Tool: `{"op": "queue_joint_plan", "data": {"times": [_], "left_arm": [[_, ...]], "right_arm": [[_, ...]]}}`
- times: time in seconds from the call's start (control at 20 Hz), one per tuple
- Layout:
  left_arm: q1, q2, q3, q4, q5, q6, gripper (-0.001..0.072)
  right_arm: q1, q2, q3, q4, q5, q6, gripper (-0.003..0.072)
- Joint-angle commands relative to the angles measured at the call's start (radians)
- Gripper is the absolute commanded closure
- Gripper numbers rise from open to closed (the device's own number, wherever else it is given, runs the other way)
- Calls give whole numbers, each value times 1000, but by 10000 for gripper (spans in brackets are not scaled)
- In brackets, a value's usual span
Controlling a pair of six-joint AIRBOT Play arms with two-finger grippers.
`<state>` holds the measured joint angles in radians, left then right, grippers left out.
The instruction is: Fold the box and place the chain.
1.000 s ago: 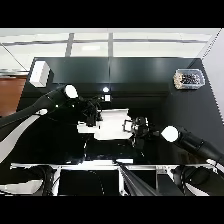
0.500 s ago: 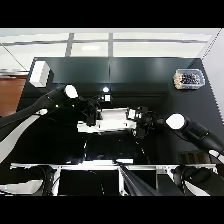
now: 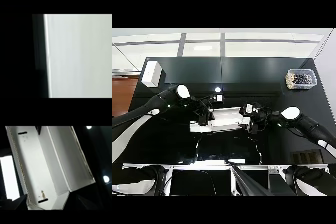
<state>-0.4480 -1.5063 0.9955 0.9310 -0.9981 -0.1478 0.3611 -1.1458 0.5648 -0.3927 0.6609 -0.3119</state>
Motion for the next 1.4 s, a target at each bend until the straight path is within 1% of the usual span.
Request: {"op": "queue_joint_plan", "data": {"times": [0.0, 0.1, 0.25, 0.4, 0.55, 0.65, 0.95, 1.05, 1.35], "left_arm": [[-2, -1, 0, 0, -1, 42, 683], [-8, 0, 0, 0, -5, 45, 683], [-24, -1, 0, 4, 3, 48, 683], [-21, -1, 0, 3, 18, 47, 683], [-21, -1, 0, 3, 13, 47, 682], [-23, -1, 0, 2, 14, 47, 682], [-23, -1, 0, -1, 15, 47, 682], [-23, -1, 0, -4, 14, 47, 682], [-23, -1, 0, -4, 17, 47, 682]], "right_arm": [[-22, -37, 1, 75, 57, -76, -15], [-16, -50, 1, 82, 83, -90, -15], [19, -70, 0, 80, 87, -90, -15], [30, -109, 0, 61, 65, -89, -15], [30, -112, 0, -35, 64, -51, -15], [34, -113, 0, -24, 34, -46, -15], [34, -135, 1, -35, 30, -36, -15], [52, -137, 3, -42, 8, -32, -15], [61, -142, 8, -72, -3, -6, -15]]}}
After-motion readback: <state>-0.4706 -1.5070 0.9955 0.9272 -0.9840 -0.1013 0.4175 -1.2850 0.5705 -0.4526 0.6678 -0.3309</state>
